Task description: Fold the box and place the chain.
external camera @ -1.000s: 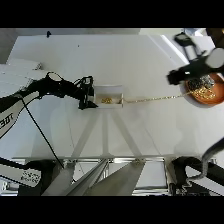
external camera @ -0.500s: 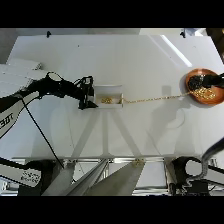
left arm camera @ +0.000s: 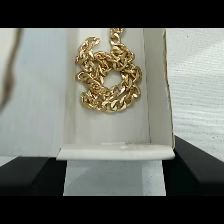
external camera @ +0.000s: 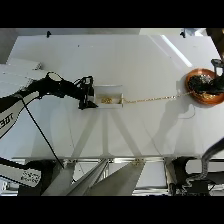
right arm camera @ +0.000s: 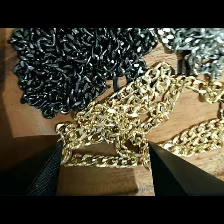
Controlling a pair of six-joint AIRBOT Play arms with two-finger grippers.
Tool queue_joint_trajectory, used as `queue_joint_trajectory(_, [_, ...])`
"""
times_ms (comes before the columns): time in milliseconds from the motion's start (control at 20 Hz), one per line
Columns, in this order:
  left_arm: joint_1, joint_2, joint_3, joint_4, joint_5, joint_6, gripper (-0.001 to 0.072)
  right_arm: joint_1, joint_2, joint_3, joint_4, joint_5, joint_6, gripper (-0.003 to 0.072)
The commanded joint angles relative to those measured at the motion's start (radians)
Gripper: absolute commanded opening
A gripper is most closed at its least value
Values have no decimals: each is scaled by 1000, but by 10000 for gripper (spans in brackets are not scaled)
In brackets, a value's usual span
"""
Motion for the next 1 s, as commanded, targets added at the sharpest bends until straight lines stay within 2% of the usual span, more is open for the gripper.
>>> queue_joint_trajectory(0, [0, 0, 0, 0, 0, 0, 174, -1, -43, 0, -35, -35, 4, 540])
queue_joint_trajectory(50, [0, 0, 0, 0, 0, 0, 174, -1, -47, 0, -42, -47, 12, 518])
queue_joint_trajectory(100, [0, 0, 0, 0, 0, 0, 174, -1, -48, 0, -42, -52, 19, 440])
queue_joint_trajectory(200, [0, 0, 0, 0, 0, 0, 174, -1, -48, 0, -42, -43, 18, 126])
queue_joint_trajectory(250, [0, 0, 0, 0, 0, 0, 174, -1, -48, 0, -42, -29, 18, 20])
queue_joint_trajectory(550, [0, 0, 0, 0, 0, 0, 174, 41, 2, 0, -41, 14, 18, 9])
queue_joint_trajectory(950, [0, 0, 0, 0, 0, 0, 174, 158, 205, 0, -37, 69, 18, 9])
